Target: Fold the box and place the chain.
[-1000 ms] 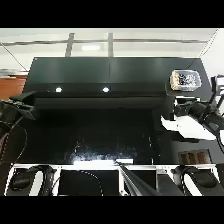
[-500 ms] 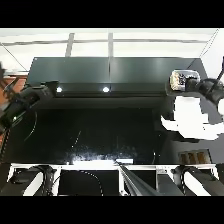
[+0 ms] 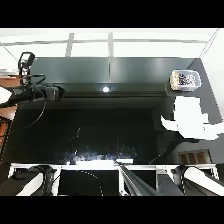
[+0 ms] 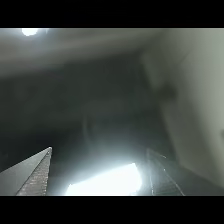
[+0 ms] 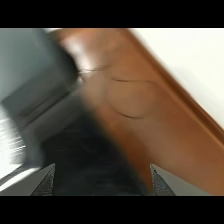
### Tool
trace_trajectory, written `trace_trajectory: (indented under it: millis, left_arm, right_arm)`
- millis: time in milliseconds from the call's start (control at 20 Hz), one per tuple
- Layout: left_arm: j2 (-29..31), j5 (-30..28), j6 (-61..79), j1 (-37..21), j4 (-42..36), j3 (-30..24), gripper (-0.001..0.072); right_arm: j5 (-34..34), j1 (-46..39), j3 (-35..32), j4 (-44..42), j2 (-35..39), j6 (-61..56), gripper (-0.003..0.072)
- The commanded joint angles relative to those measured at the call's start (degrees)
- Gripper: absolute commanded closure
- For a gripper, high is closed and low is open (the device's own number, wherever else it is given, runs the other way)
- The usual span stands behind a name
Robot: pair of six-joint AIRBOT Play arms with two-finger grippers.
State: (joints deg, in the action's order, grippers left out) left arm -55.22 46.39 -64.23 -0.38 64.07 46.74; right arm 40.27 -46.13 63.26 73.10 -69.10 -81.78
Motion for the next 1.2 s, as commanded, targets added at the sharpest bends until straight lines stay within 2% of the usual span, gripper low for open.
trace_trajectory:
  millis: [0,100,250,500,650,1050,1150]
  left_arm:
    - [-0.70,3.96,-5.22,-0.74,6.40,1.01,-0.0005]
    - [-0.70,3.76,-5.22,-0.68,6.40,1.01,-0.0005]
    - [-0.70,3.65,-5.22,-0.68,6.43,1.01,-0.0005]
    - [-0.70,3.76,-5.22,-0.68,5.75,1.01,-0.0004]
    - [-0.70,3.67,-5.20,-0.68,5.77,1.01,-0.0004]
    - [-0.72,1.60,-5.20,-0.68,5.81,1.01,-0.0003]
    - [-0.72,0.98,-5.20,-0.68,5.81,1.01,-0.0003]
  right_arm:
    - [7.39,-12.15,2.86,1.11,-2.40,-5.42,-0.0034]
    - [11.96,-15.10,4.15,0.31,-4.83,-0.70,-0.0034]
    - [22.49,-16.31,7.80,-9.70,-10.58,18.69,-0.0034]
    - [37.46,-15.98,8.96,-10.54,-17.92,29.42,-0.0034]
    - [40.70,-15.56,8.74,-9.90,-19.39,32.98,-0.0034]
    - [41.55,-13.62,6.56,-8.04,-23.15,36.92,-0.0034]
    - [41.59,-13.62,6.56,-7.93,-23.39,37.27,0.0126]
